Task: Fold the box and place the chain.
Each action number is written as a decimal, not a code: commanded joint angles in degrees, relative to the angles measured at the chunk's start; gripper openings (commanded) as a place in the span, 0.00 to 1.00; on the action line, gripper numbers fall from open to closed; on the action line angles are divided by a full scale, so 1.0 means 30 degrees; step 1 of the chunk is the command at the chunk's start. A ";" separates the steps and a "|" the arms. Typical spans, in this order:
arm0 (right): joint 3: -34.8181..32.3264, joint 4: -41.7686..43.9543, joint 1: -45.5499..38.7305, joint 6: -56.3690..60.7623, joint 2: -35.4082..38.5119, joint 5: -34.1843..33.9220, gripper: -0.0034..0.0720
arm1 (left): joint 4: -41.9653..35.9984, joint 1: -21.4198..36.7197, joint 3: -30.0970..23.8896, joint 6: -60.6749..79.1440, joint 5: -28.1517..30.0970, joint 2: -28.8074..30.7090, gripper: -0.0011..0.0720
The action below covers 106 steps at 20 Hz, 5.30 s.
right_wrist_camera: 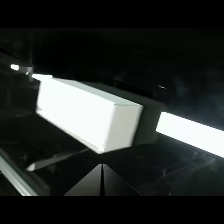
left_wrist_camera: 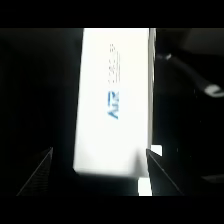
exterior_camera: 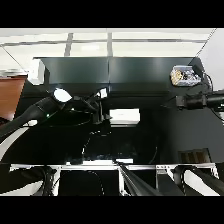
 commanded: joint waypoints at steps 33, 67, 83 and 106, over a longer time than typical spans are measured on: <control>-0.0007 -0.0277 -0.0867 0.0000 0.0109 -0.0299 0.06 | 0.1231 -0.3045 0.5115 -0.4685 -0.1479 -0.5625 0.99; -0.0007 -0.0510 -0.0867 0.0160 0.0109 -0.0554 0.06 | 1.8170 1.0506 0.0372 -2.6498 -0.6076 0.4291 0.26; -0.0007 -0.0503 0.1566 -0.0277 0.0102 -0.4320 0.06 | 1.5635 1.6502 0.3606 -2.4727 0.2397 -0.1056 0.26; -0.0007 -0.1304 0.6543 0.0634 0.0102 -1.2386 0.06 | 1.3267 1.2524 0.1122 -2.5631 -0.0233 0.9449 0.05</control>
